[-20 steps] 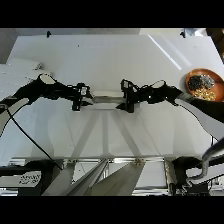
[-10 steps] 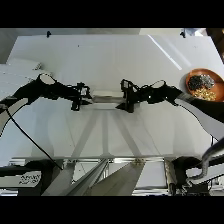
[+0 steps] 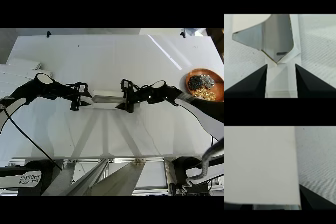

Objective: Fold the box and place the chain.

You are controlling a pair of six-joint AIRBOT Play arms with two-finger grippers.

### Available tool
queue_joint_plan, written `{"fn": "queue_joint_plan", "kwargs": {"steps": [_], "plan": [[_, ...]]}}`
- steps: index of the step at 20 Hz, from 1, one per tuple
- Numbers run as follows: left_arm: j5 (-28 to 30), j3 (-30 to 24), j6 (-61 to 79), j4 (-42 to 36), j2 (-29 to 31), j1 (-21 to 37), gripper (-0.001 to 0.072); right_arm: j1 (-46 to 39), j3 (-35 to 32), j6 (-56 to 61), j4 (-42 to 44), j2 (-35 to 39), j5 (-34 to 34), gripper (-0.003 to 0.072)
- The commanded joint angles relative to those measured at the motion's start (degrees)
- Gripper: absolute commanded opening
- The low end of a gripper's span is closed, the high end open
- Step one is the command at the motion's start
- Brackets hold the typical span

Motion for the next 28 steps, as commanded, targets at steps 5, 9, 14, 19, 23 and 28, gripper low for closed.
{"fn": "queue_joint_plan", "kwargs": {"steps": [5, 9, 14, 19, 23, 28], "plan": [[-0.8, 0.0, -0.2, 2.4, 0.0, -1.8, 0.0343, 0.0, 0.1, 0.0, 0.0, 0.0, 0.1, 0.0414], [3.1, 0.0, 1.1, 1.8, 0.0, -3.0, 0.0307, 0.0, 0.1, 0.0, 0.0, 0.0, 0.1, 0.0414], [4.2, 0.0, 2.3, 0.7, 0.0, -3.8, 0.0203, 0.0, 0.1, 0.0, 0.0, 0.0, 0.1, 0.0414], [5.0, 0.0, 2.2, 1.4, 0.1, -3.6, 0.0147, 0.0, 0.1, 0.0, 0.0, 0.0, 0.1, 0.0414], [4.7, 0.0, 1.1, 2.5, 1.5, -0.9, 0.0345, 0.0, 0.1, 0.0, 0.0, 0.0, 0.1, 0.0414], [3.2, 0.0, 1.2, 2.6, 6.1, 4.0, 0.0345, 0.0, 0.1, 0.0, 0.0, 0.0, 0.1, 0.0414]]}}
